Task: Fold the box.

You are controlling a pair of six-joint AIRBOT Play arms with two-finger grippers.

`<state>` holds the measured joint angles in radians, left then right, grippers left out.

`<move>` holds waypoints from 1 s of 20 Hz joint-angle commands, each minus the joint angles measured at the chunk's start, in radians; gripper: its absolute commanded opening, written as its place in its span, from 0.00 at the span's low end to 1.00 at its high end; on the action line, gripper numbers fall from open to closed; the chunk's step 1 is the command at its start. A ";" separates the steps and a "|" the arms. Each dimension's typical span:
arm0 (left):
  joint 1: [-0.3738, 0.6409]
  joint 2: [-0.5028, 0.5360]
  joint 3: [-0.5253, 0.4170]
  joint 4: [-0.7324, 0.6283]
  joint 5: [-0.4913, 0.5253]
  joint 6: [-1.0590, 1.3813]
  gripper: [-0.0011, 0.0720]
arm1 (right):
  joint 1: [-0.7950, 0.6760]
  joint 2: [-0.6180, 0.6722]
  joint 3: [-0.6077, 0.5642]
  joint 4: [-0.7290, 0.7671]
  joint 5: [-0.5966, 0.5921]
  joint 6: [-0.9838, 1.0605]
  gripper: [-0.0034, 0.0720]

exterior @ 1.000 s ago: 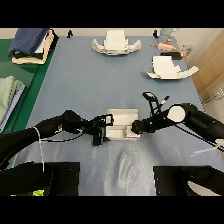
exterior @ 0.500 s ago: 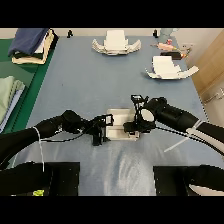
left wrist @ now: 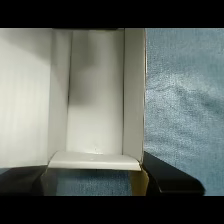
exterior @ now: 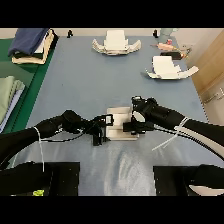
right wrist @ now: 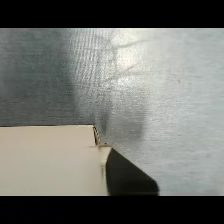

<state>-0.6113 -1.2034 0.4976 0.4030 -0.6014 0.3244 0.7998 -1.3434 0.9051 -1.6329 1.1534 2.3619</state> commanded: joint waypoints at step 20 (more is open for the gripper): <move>0.000 0.000 0.001 0.001 0.000 0.000 0.69 | 0.011 0.101 0.032 0.060 0.086 -0.037 0.73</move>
<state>-0.6113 -1.2030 0.4976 0.4042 -0.6022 0.3252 0.8104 -1.2716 0.9253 -1.5791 1.2171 2.3333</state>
